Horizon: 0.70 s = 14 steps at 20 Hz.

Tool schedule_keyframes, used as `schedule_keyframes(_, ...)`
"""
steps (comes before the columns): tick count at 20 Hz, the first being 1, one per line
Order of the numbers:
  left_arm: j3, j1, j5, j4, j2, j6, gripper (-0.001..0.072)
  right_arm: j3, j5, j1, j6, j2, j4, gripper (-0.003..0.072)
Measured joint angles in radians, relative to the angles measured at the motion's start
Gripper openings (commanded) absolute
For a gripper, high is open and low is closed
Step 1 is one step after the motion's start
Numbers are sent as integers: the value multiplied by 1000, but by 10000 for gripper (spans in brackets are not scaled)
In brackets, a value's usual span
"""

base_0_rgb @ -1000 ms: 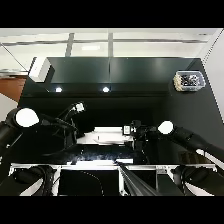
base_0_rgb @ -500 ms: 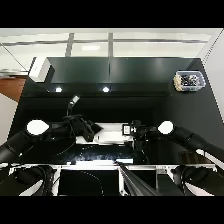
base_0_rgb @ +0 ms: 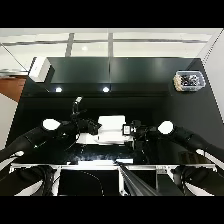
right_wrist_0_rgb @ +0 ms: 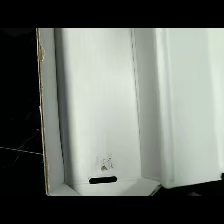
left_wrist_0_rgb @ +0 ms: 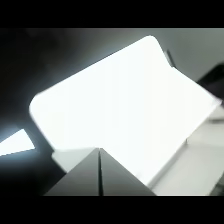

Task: Fold the box and place the chain.

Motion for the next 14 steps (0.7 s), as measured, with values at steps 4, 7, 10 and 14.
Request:
schedule_keyframes(4, 25, 17, -40, 32, -1, 38, 26, 0, 3, 0, 0, 0, -1, 465)
schedule_keyframes(7, 57, 81, -105, 126, 53, 47, 27, 0, 1, 0, 0, -1, 0, 465)
schedule_keyframes(10, 72, 183, -192, 251, 142, 50, 558, 0, 0, 0, 0, -1, 0, 465)
schedule_keyframes(14, 78, 284, -382, 500, 249, 63, 709, 0, 0, 0, 0, -1, 0, 465)
